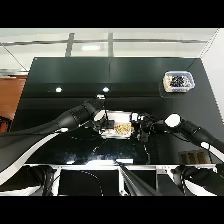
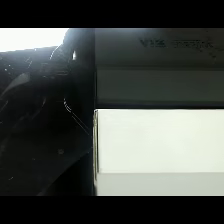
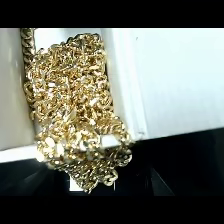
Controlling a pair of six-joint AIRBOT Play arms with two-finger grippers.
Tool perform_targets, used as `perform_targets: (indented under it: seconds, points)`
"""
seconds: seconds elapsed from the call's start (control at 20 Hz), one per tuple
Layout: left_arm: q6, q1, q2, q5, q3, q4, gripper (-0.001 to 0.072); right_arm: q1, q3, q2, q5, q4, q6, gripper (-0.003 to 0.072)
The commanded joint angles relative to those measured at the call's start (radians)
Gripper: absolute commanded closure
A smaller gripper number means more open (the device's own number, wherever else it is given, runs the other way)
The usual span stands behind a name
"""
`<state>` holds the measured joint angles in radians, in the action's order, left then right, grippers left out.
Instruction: Fold the box and place the chain.
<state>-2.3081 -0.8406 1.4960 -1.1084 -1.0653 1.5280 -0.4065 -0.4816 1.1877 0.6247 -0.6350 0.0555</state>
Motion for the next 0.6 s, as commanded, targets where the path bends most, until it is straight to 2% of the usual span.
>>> perform_targets:
  seconds: [0.0, 0.05, 0.15, 0.2, 0.25, 0.4, 0.55]
  points:
    - [0.000, 0.001, 0.000, 0.000, -0.001, 0.000, 0.0678, -0.001, 0.001, 0.007, -0.013, -0.001, 0.002, -0.0017]
    - [0.000, 0.001, 0.000, 0.000, -0.001, 0.000, 0.0678, -0.001, 0.001, 0.007, -0.012, 0.000, 0.002, 0.0147]
    - [0.000, 0.001, 0.000, 0.000, -0.001, 0.000, 0.0678, -0.001, 0.001, 0.007, -0.011, 0.008, 0.001, 0.0337]
    - [0.000, 0.001, 0.000, 0.000, -0.001, 0.000, 0.0678, -0.001, 0.001, 0.007, -0.001, 0.009, 0.001, 0.0606]
    - [0.000, 0.001, 0.000, -0.001, -0.001, 0.000, 0.0678, -0.001, 0.001, 0.007, 0.008, 0.011, 0.000, 0.0673]
    - [0.000, 0.001, 0.000, -0.001, -0.001, 0.000, 0.0678, 0.000, 0.001, -0.012, 0.019, 0.005, -0.069, 0.0674]
    - [0.000, 0.001, 0.000, 0.000, -0.001, 0.000, 0.0678, 0.002, -0.009, -0.087, 0.023, -0.069, -0.288, 0.0674]
